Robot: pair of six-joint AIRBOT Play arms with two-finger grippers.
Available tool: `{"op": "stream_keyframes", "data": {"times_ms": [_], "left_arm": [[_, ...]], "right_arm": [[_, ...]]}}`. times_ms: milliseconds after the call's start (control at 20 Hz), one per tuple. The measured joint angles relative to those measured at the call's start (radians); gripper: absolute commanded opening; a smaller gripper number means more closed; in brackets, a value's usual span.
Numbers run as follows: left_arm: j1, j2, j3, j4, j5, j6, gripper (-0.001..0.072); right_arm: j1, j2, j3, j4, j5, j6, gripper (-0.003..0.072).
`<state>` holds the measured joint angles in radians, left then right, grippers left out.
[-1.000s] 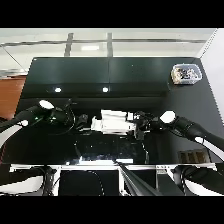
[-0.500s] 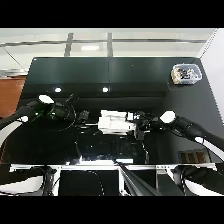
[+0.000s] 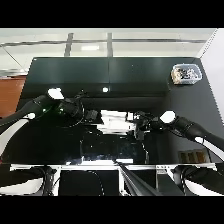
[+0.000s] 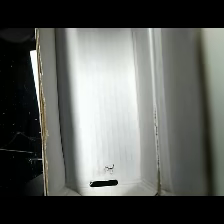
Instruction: Fold the box and place the chain.
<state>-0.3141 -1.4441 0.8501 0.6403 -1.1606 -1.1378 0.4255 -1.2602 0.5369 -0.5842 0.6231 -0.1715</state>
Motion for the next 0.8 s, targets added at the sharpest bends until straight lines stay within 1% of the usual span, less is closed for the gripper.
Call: {"op": "stream_keyframes", "data": {"times_ms": [50, 150, 400, 550, 800], "left_arm": [[-0.02, 0.001, 0.016, 0.032, 0.008, -0.028, 0.0443], [-0.056, 0.002, 0.05, 0.101, 0.021, -0.09, 0.0407], [-0.136, 0.003, 0.119, 0.264, 0.032, -0.244, 0.0406], [-0.163, 0.003, 0.141, 0.311, 0.039, -0.295, 0.0408], [-0.188, 0.003, 0.154, 0.337, 0.05, -0.34, 0.0411]], "right_arm": [[0.0, 0.0, 0.0, 0.0, 0.0, 0.0, 0.0245], [0.0, 0.0, 0.0, 0.0, 0.0, 0.0, 0.0245], [0.0, 0.0, 0.0, 0.0, 0.0, 0.0, 0.0245], [0.0, 0.0, 0.0, 0.0, 0.0, 0.0, 0.0245], [0.0, 0.0, 0.0, 0.0, 0.0, 0.0, 0.0245]]}}
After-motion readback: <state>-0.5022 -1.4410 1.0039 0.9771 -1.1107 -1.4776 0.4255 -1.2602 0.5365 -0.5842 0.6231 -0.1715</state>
